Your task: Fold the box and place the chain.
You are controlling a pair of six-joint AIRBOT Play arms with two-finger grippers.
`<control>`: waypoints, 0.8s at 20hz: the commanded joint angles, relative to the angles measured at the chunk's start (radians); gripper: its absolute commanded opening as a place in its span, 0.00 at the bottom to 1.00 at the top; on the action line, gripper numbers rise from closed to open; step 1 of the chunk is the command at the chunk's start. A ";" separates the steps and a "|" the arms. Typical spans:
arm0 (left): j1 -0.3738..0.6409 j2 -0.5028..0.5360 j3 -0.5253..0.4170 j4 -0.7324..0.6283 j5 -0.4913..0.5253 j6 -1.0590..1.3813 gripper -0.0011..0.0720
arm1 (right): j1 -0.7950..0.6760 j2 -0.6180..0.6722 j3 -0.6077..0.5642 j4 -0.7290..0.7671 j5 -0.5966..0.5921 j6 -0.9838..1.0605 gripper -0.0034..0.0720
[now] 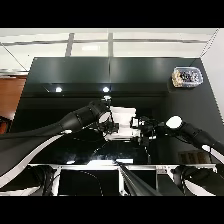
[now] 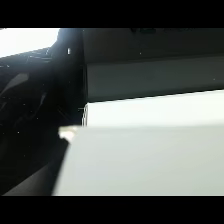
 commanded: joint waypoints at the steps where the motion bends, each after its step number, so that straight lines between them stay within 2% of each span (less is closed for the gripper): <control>1: -0.001 -0.008 0.001 0.000 0.002 0.000 0.49 | 0.001 -0.001 0.000 0.000 0.000 0.000 0.61; 3: 0.000 -0.009 0.001 -0.001 0.002 0.000 0.49 | 0.001 -0.001 0.000 0.000 0.000 0.000 0.61; 4: 0.000 -0.009 0.001 -0.002 0.002 0.000 0.44 | 0.001 -0.001 0.000 0.000 0.000 0.000 0.61; 5: 0.000 -0.009 0.001 -0.005 0.002 0.000 0.30 | 0.001 -0.001 0.000 0.000 0.000 0.000 0.61; 6: -0.001 -0.009 0.001 -0.006 0.008 0.000 0.25 | 0.001 -0.001 0.000 0.000 0.000 0.000 0.61; 8: -0.001 -0.009 0.001 -0.012 0.015 -0.001 0.05 | 0.001 -0.001 0.000 0.000 0.000 0.000 0.61; 13: 0.000 -0.008 0.001 -0.035 0.015 0.000 0.06 | 0.001 -0.001 0.000 0.000 0.000 0.000 0.61; 15: 0.000 -0.008 0.001 -0.035 0.013 -0.001 0.33 | 0.001 -0.001 0.000 0.000 0.000 0.000 0.61; 16: 0.000 -0.008 0.001 -0.035 0.013 -0.001 0.35 | 0.001 -0.001 0.000 0.000 0.000 0.000 0.61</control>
